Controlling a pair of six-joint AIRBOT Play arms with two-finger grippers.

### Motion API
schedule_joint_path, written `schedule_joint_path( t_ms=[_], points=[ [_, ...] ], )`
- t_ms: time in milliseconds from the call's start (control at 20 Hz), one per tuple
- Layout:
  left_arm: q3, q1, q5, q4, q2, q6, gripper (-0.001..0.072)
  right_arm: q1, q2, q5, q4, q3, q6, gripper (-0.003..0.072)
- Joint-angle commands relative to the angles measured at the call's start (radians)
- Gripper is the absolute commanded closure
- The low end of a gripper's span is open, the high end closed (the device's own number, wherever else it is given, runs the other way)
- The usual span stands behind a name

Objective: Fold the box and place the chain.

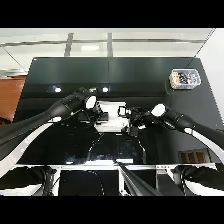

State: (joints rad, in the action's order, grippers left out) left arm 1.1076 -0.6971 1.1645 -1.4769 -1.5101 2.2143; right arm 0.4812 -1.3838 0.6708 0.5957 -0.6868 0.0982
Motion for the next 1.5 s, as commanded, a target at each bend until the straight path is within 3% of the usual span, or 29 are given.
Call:
schedule_joint_path(
  t_ms=[0,300,350,450,500,650,700,750,800,1050,1100,1200,1250,1300,1450],
  points=[
    [0.001,-0.001,0.003,-0.003,-0.001,0.009,0.0495,0.001,0.000,0.000,0.000,0.000,0.000,0.0380],
    [0.001,-0.002,0.027,0.019,-0.036,0.008,0.0501,0.001,0.000,0.000,0.000,0.000,0.000,0.0381],
    [0.002,-0.002,0.022,0.019,-0.036,0.008,0.0568,0.001,0.000,0.000,0.000,0.000,0.000,0.0381],
    [0.011,0.000,0.024,0.018,-0.036,0.008,0.0585,0.001,0.000,0.000,0.000,0.000,0.000,0.0381],
    [0.016,-0.001,0.024,0.014,-0.036,0.008,0.0685,0.001,0.000,0.000,0.000,0.000,0.000,0.0380],
    [0.023,-0.001,0.025,0.015,-0.036,0.008,0.0684,0.001,0.000,0.000,0.000,0.000,0.000,0.0380],
    [0.023,0.000,0.025,0.021,-0.036,0.008,0.0644,0.001,0.000,0.000,0.000,0.000,0.000,0.0380],
    [0.024,-0.001,0.026,0.023,-0.036,0.008,0.0468,0.001,0.000,0.000,0.000,0.000,0.000,0.0381],
    [0.026,-0.001,0.026,0.023,-0.036,0.008,0.0338,0.001,0.000,0.000,0.000,0.000,0.000,0.0380],
    [0.041,0.000,0.052,-0.008,-0.036,0.008,0.0330,0.001,0.000,0.000,0.000,0.000,0.000,0.0380],
    [0.041,0.000,0.048,-0.008,-0.037,0.008,0.0361,0.001,0.000,0.000,0.000,0.000,0.000,0.0381],
    [0.041,0.000,0.034,-0.008,-0.038,0.008,0.0562,0.001,0.000,0.000,0.000,0.000,0.000,0.0381],
    [0.041,0.000,0.025,-0.006,-0.040,0.008,0.0580,0.001,0.000,0.000,0.000,0.000,0.000,0.0380],
    [0.042,0.000,0.026,-0.006,-0.043,0.007,0.0690,0.001,0.000,0.000,0.000,0.000,0.000,0.0380],
    [0.043,0.000,0.029,-0.004,-0.049,-0.009,0.0686,0.001,0.000,0.000,0.000,0.000,0.000,0.0380]
  ],
)
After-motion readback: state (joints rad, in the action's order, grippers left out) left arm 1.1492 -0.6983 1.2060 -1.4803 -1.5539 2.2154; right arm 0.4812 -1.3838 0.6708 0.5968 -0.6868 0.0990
